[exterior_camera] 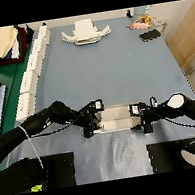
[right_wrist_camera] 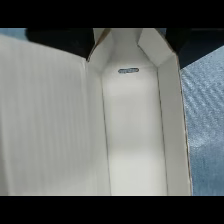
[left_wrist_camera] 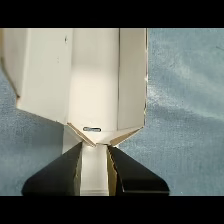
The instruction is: Fold the box.
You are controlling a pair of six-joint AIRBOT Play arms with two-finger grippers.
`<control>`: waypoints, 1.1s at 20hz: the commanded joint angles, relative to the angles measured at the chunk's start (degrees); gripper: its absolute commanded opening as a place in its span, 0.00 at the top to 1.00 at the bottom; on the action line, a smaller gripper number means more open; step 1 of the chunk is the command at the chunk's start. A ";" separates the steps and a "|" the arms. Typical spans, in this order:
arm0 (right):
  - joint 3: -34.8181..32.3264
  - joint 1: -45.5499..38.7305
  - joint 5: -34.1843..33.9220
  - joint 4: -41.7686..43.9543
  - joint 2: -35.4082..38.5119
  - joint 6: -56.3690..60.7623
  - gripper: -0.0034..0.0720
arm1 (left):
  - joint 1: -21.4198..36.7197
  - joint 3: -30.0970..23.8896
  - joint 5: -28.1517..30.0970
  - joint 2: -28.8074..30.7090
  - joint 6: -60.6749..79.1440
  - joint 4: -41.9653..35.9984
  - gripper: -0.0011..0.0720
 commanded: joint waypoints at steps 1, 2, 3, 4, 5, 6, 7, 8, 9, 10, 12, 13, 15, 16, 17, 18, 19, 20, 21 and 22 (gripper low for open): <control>0.07 -0.02 0.02 0.02 -0.02 0.00 0.27 | -0.68 0.07 1.51 -0.20 1.62 -1.81 0.67; 0.07 0.00 0.02 0.02 -0.02 0.00 0.27 | -1.11 0.07 2.54 -0.20 1.95 -2.40 0.67; 0.07 -0.02 0.02 0.02 -0.02 0.00 0.27 | -1.68 0.07 3.48 -0.20 2.71 -3.45 0.67; 0.07 -0.02 0.02 0.02 -0.02 0.00 0.27 | -2.27 0.07 4.04 -0.20 4.09 -4.96 0.67; 0.07 -0.02 0.02 0.02 -0.02 0.00 0.27 | -2.78 0.09 4.28 -0.20 5.25 -6.49 0.67; 0.07 -0.02 0.02 0.02 -0.02 0.00 0.27 | -3.21 0.09 4.61 -0.20 6.16 -7.82 0.67; 0.07 -0.02 0.02 0.02 -0.02 0.00 0.27 | -3.56 0.09 5.09 -0.20 6.27 -8.68 0.67; 0.07 -0.02 0.02 0.02 -0.02 0.00 0.27 | -3.65 0.07 5.40 -0.20 6.25 -9.03 0.67; 0.07 0.00 0.02 0.02 -0.02 0.00 0.27 | -3.80 0.07 5.60 -0.26 6.25 -9.40 0.67; 0.07 0.00 0.02 0.02 -0.02 0.00 0.27 | -3.85 0.07 5.68 -0.48 6.25 -10.10 0.67; 0.07 -0.02 0.02 0.02 -0.02 0.00 0.27 | -3.91 0.07 5.38 -1.42 6.25 -10.91 0.67; 0.07 0.00 0.02 0.02 -0.02 0.00 0.27 | -3.91 0.07 5.03 -1.90 6.23 -10.99 0.63; 0.07 -0.02 0.02 0.02 -0.02 0.00 0.27 | -4.26 0.04 4.90 -2.27 5.99 -11.06 0.24; 0.07 -0.02 0.02 0.02 -0.02 0.00 0.27 | -4.48 0.04 4.92 -2.25 5.99 -11.06 0.16; 0.07 -0.02 0.02 0.02 -0.02 0.00 0.27 | -4.61 0.04 4.85 -2.27 5.99 -11.06 0.16; 0.07 0.00 0.02 0.02 -0.02 0.00 0.27 | -4.61 0.04 4.83 -2.27 5.99 -11.04 0.16; 0.07 -0.02 0.02 0.02 -0.02 0.00 0.27 | -4.61 0.04 4.83 -2.25 5.99 -11.04 0.16; 0.07 -0.02 0.02 0.02 -0.02 0.00 0.27 | -4.61 0.04 4.79 -2.25 5.97 -11.02 0.16; 0.07 -0.02 0.02 0.02 -0.02 0.00 0.27 | -4.59 0.04 4.83 -2.25 5.73 -10.99 0.18; 0.07 -0.02 0.02 0.02 -0.02 0.00 0.27 | -4.59 0.04 4.74 -2.19 3.19 -10.69 0.52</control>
